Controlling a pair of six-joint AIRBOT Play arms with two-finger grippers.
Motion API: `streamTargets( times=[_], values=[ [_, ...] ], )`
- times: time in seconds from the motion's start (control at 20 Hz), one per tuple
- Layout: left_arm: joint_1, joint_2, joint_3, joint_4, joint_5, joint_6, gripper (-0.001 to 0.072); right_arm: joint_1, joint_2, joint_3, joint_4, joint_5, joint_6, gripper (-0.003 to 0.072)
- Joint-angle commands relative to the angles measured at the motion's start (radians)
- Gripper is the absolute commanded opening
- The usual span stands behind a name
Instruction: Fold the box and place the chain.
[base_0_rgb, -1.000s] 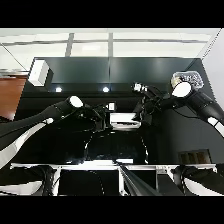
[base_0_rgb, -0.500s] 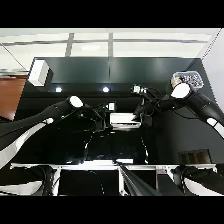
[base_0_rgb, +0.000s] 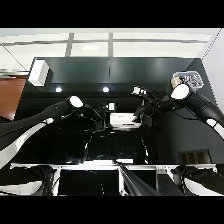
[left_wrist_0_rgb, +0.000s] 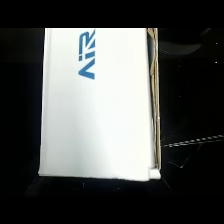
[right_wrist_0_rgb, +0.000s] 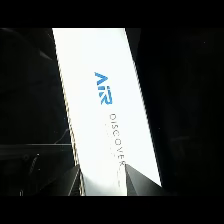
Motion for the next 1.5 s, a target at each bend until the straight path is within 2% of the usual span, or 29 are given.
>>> streamTargets(
  times=[0.0,0.6,0.85,1.05,1.15,1.2,1.3,1.45],
  values=[
    [-0.001,0.000,0.001,0.000,0.000,0.000,0.0396,0.001,-0.001,0.000,-0.001,0.000,0.008,0.0304],
    [-0.001,0.000,0.001,0.000,0.000,-0.001,0.0396,0.001,0.002,-0.050,0.011,-0.008,0.034,0.0305],
    [-0.001,0.000,0.001,0.000,0.000,-0.001,0.0396,-0.018,0.065,-0.048,0.010,0.006,0.084,0.0306],
    [-0.001,0.000,0.001,0.000,0.000,-0.001,0.0396,-0.065,0.148,-0.048,0.021,0.076,0.221,0.0306],
    [-0.001,0.000,0.001,0.000,0.000,-0.001,0.0396,-0.099,0.159,-0.051,0.044,0.148,0.433,0.0297],
    [-0.001,0.000,0.001,0.000,0.000,0.000,0.0396,-0.115,0.159,-0.074,0.069,0.177,0.528,0.0015],
    [-0.001,0.000,0.001,0.000,0.000,0.000,0.0396,-0.125,0.159,-0.161,0.225,0.194,0.542,0.0012],
    [-0.001,0.000,0.001,0.000,0.000,0.000,0.0396,-0.126,0.154,-0.301,0.550,0.077,0.539,0.0012]
  ],
)
